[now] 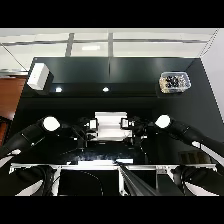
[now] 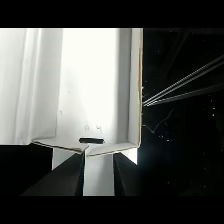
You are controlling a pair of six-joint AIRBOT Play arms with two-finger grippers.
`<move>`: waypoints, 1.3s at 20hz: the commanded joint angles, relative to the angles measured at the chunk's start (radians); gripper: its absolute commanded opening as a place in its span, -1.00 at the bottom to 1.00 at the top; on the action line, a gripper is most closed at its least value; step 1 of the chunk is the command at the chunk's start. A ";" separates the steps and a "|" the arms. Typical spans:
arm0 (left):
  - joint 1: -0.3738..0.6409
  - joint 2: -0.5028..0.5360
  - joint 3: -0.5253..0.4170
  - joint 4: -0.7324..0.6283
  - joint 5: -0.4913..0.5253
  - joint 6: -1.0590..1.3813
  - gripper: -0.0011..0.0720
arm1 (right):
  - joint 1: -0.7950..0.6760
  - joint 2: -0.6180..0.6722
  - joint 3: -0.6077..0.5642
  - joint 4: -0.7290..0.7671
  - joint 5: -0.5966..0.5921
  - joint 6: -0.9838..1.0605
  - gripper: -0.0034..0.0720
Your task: Fold the box and place the chain.
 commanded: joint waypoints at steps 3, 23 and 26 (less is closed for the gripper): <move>-0.011 -0.004 0.000 -0.058 0.052 0.003 -0.35 | 0.000 0.000 0.000 0.000 0.000 0.000 0.35; -0.031 -0.077 0.000 -0.209 0.056 0.014 -0.10 | 0.000 0.000 0.000 0.000 0.000 0.000 0.35; -0.031 -0.076 0.003 -0.182 0.048 0.013 -0.63 | 0.000 0.000 0.000 0.000 0.000 0.000 0.35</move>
